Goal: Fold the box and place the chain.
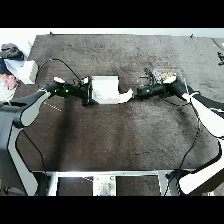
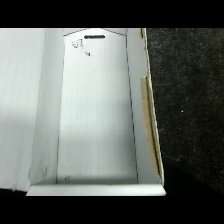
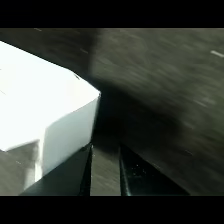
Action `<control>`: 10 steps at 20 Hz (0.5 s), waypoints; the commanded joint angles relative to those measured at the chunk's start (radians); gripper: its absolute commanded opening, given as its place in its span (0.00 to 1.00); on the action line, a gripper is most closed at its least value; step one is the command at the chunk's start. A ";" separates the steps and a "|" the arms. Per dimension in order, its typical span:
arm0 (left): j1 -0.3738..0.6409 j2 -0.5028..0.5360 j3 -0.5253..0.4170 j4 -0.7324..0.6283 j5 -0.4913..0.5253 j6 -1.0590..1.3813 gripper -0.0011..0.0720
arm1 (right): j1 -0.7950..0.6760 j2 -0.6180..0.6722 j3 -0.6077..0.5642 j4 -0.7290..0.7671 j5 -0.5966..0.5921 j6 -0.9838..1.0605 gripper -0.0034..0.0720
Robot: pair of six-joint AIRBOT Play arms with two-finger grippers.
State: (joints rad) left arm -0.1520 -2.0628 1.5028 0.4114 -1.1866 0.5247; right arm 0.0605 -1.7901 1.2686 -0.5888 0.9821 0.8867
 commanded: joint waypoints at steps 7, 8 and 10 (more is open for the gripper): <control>0.000 0.000 0.000 0.000 0.000 0.000 0.59 | 0.027 0.001 0.091 0.084 0.063 -0.001 0.55; 0.000 0.000 0.000 0.000 0.000 0.000 0.59 | 0.030 0.001 0.102 0.084 0.069 0.005 0.55; 0.000 0.000 0.000 0.000 0.000 0.000 0.59 | 0.041 0.001 0.116 0.077 0.081 0.009 0.55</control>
